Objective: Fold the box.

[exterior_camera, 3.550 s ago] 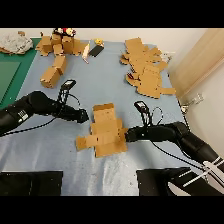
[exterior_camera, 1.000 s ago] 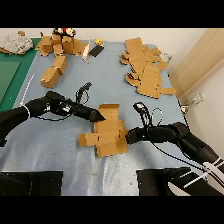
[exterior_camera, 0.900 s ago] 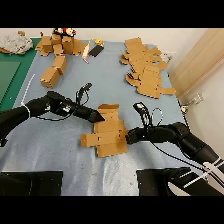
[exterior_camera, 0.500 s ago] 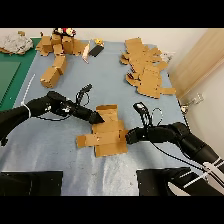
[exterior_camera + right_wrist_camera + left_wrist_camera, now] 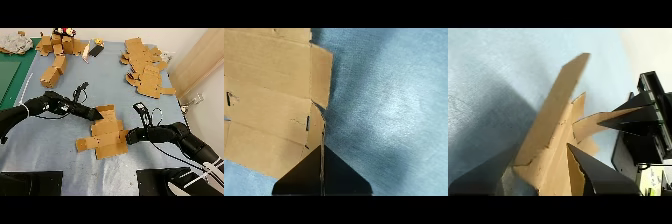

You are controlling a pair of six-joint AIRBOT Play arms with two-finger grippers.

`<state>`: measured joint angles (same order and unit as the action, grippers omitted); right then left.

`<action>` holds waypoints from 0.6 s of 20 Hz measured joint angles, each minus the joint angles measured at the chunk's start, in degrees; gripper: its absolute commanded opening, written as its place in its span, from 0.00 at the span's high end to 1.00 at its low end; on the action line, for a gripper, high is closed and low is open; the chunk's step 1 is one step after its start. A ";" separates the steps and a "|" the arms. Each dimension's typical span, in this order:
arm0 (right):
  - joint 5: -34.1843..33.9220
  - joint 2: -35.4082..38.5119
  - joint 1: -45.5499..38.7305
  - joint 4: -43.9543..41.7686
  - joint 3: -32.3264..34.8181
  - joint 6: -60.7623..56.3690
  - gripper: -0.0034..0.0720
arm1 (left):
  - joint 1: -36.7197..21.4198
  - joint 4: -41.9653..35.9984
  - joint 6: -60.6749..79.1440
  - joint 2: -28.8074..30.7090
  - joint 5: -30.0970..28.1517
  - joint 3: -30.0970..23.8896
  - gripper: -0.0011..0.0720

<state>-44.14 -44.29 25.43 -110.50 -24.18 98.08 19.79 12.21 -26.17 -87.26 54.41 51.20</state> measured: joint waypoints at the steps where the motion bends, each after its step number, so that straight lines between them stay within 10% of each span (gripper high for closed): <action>1: 0.00 0.00 0.00 0.02 0.00 0.00 0.95 | -0.04 0.00 -0.02 -0.15 0.74 -0.02 0.35; 4: 0.00 0.00 0.00 0.11 0.00 0.00 0.95 | -0.04 -0.04 0.00 -0.81 3.15 -0.02 0.62; 9: 0.02 0.00 0.00 0.24 0.00 -0.02 0.95 | -0.09 -0.46 0.92 -1.97 5.57 0.07 0.62; 12: 0.02 0.00 0.00 0.26 0.00 -0.02 0.95 | -0.09 -0.50 1.42 -2.19 5.92 0.11 0.84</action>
<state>-44.12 -44.29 25.43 -110.24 -24.18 98.06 19.70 11.70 -24.75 -89.45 60.34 51.31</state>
